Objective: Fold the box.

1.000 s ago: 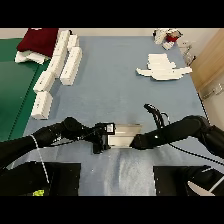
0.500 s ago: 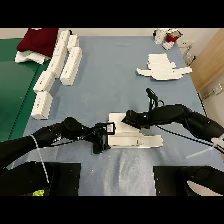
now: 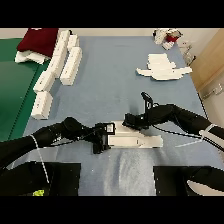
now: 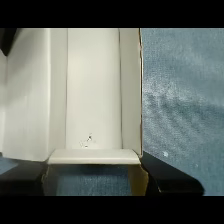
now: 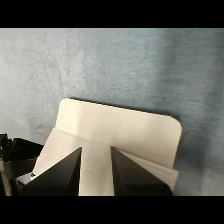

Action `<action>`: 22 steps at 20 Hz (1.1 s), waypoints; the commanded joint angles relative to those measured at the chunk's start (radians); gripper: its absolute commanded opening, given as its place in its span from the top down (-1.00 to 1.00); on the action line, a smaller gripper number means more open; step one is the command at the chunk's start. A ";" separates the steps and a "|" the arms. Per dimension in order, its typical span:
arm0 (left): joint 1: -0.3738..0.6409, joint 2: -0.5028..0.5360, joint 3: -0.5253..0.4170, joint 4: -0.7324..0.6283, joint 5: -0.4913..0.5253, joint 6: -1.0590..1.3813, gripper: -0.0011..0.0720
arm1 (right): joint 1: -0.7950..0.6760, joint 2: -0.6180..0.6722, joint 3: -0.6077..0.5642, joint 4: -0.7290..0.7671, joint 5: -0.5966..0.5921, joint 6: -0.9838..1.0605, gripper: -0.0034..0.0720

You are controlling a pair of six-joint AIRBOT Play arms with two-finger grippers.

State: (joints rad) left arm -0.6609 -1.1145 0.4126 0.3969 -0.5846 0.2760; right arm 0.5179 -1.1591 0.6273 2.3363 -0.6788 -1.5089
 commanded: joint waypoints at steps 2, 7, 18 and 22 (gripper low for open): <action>0.000 0.000 0.001 0.000 0.001 0.000 -0.33 | -0.001 0.027 0.008 -0.016 -0.039 -0.066 0.18; 0.000 0.000 0.001 0.000 0.001 0.000 -0.34 | -0.001 0.191 0.076 -0.238 -0.249 -0.160 0.15; 0.000 0.000 0.001 0.000 0.001 0.000 -0.34 | 0.002 0.506 -0.111 -0.530 -0.486 -0.690 -0.87; 0.000 0.000 0.001 0.000 0.001 0.000 -0.33 | 0.003 0.422 -0.162 -0.521 -0.360 -1.017 -0.87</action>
